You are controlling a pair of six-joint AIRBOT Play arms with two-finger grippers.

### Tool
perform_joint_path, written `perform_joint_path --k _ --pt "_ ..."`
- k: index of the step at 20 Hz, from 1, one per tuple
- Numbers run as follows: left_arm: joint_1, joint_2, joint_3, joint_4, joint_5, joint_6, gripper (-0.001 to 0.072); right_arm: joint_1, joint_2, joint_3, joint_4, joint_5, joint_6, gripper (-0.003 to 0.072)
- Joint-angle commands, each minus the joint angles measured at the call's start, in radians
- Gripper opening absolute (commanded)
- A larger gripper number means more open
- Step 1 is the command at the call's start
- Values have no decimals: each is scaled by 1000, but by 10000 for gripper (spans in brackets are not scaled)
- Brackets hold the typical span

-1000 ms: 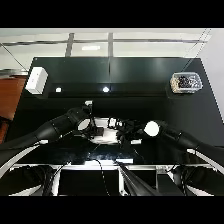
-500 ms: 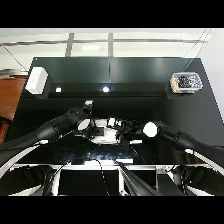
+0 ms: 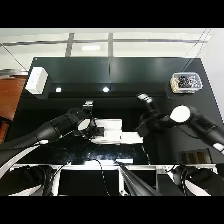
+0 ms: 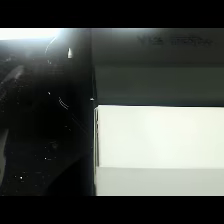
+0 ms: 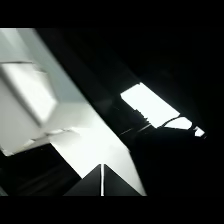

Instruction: Fold the box and place the chain.

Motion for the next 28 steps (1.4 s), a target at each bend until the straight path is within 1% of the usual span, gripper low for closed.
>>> perform_joint_path --k 1,3,6,8,11,13,15,16,17,18,21,22,23,25,28 --pt "0 0 0 4 -2 0 30 -246 49 -13 -16 176 330 20" --pt "0 0 0 4 -2 0 30 -296 48 -73 13 136 400 20" --pt "0 0 0 6 0 -1 30 -273 45 -185 48 11 496 20" --pt "0 0 0 8 0 0 30 -239 28 -237 111 -52 500 20" --pt "0 0 0 7 0 0 30 -145 -36 -247 191 -106 483 20" --pt "0 0 0 8 -1 0 30 -89 -78 -245 315 -150 406 20" --pt "0 0 0 8 -1 0 30 -58 -92 -244 443 -167 317 30" --pt "0 0 0 8 -1 0 30 -56 -92 -236 469 -151 282 143" --pt "0 0 0 8 -1 0 30 -55 -92 -223 470 -123 272 345" --pt "0 0 0 8 -2 0 30 -55 -92 -206 467 -86 248 492" --pt "0 0 0 7 -2 0 30 -54 -92 -144 471 33 189 502" --pt "0 0 0 8 -6 0 30 -54 -92 -121 470 60 185 549" --pt "0 0 0 8 -10 0 30 -54 -92 -103 470 79 175 701" --pt "0 0 0 10 -18 0 30 -54 -92 -74 469 98 165 697" --pt "0 0 0 10 -21 0 30 -28 -92 -60 471 92 180 691"
